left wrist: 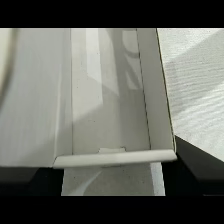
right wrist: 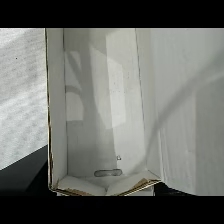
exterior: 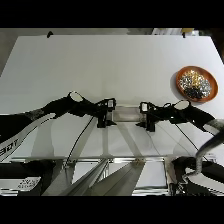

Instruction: Fold the box and place the chain.

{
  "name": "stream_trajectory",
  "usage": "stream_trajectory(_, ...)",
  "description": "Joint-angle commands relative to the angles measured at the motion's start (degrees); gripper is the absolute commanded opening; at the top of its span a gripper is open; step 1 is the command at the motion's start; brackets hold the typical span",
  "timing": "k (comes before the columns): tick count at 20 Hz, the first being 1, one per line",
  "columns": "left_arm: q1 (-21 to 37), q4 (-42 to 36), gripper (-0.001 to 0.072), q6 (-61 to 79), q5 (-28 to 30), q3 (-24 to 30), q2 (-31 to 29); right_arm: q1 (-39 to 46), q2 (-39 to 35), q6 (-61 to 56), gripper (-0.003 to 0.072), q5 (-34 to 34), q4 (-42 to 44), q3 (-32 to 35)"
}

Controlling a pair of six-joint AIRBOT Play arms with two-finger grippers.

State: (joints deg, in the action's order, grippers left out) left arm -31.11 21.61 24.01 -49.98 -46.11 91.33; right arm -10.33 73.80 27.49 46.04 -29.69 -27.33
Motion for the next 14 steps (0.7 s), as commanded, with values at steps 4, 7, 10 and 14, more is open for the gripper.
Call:
stream_trajectory(4,0.0,0.0,0.0330,0.0,0.0,0.0,0.0,0.0,0.0,0.0,0.0434,0.0,0.0,0.0)
stream_trajectory(7,0.0,0.0,0.0330,0.0,0.0,0.0,0.0,0.1,-0.2,-0.1,0.0697,-0.2,-0.7,0.0)
stream_trajectory(10,0.0,0.0,0.0330,0.0,0.0,0.0,0.0,0.1,-1.9,-3.5,0.0697,-0.2,-3.9,0.0)
stream_trajectory(14,0.0,0.0,0.0330,0.0,0.0,0.0,0.0,0.1,-5.1,-10.2,0.0695,-0.4,-7.8,0.0)
